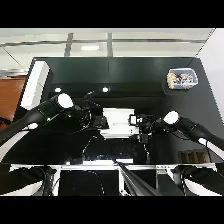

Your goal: Fold the box and place the chain.

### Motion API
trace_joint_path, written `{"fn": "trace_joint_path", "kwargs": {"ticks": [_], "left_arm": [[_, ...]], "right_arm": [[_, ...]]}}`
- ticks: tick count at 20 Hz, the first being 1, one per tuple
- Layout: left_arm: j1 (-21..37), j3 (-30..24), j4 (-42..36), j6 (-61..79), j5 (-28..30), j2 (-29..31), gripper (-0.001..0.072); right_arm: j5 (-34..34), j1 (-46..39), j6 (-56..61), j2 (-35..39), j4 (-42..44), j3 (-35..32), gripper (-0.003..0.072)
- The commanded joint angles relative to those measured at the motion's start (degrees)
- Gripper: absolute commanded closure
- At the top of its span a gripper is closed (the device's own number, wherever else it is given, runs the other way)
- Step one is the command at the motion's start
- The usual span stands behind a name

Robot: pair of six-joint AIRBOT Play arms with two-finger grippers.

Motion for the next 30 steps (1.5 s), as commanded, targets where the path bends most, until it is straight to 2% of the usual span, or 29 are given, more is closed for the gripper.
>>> {"fn": "trace_joint_path", "kwargs": {"ticks": [1,10,15,17,24,25,26,30], "left_arm": [[-2.43,0.48,4.55,-6.05,1.95,0.0,0.0203],[-8.37,5.81,18.18,-20.37,3.02,0.0,0.0203],[-10.73,6.1,18.97,-24.72,3.13,0.0,0.0204],[-11.04,6.21,19.17,-24.83,3.15,-0.02,0.023],[-11.28,6.27,21.18,-27.19,2.84,-2.05,0.0253],[-11.69,6.54,22.45,-27.23,2.51,-2.45,0.0293],[-12.28,7.1,24.2,-27.56,1.75,-2.93,0.0302],[-15.1,11.5,32.17,-31.15,-4.39,-6.14,0.03]], "right_arm": [[0.0,0.04,0.0,0.0,0.0,0.0,0.0456],[0.02,0.04,0.0,0.0,0.02,0.0,0.0456],[0.02,0.04,0.0,0.0,0.02,0.0,0.0457],[0.02,0.04,0.02,0.0,0.02,0.0,0.0456],[0.04,0.04,0.02,0.0,0.22,0.0,0.0456],[0.04,0.04,0.02,0.0,0.24,0.0,0.0456],[0.04,0.04,0.0,0.0,0.24,0.0,0.0456],[0.04,0.04,0.02,0.0,0.24,0.0,0.0456]]}}
